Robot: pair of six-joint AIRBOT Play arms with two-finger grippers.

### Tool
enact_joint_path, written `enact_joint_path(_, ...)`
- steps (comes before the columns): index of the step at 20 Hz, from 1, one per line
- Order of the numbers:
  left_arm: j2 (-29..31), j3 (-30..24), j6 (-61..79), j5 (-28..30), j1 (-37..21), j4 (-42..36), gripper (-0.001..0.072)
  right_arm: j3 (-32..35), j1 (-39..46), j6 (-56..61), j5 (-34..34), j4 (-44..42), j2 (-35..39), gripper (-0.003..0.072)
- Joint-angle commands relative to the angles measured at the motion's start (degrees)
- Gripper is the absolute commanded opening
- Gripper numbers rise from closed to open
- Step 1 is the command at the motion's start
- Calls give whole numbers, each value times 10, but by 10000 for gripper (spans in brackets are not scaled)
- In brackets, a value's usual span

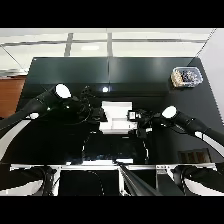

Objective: Fold the box and place the chain.

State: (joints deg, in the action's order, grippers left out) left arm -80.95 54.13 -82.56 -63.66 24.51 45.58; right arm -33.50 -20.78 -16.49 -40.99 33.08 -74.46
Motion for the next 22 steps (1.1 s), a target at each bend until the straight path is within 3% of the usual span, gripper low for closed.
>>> enact_joint_path(1,0,1,-22,6,15,25,506,0,0,0,0,0,0,232)
enact_joint_path(4,0,1,-71,18,35,83,506,0,0,0,0,0,0,232)
enact_joint_path(9,0,4,-96,48,49,81,505,0,0,0,0,0,0,232)
enact_joint_path(17,0,15,-125,47,62,87,505,0,0,0,0,0,0,232)
enact_joint_path(18,0,19,-130,45,67,87,475,0,0,0,0,0,0,232)
enact_joint_path(19,0,23,-132,43,71,90,367,0,0,0,0,0,0,232)
enact_joint_path(22,0,29,-144,30,76,99,334,0,0,0,-1,0,0,232)
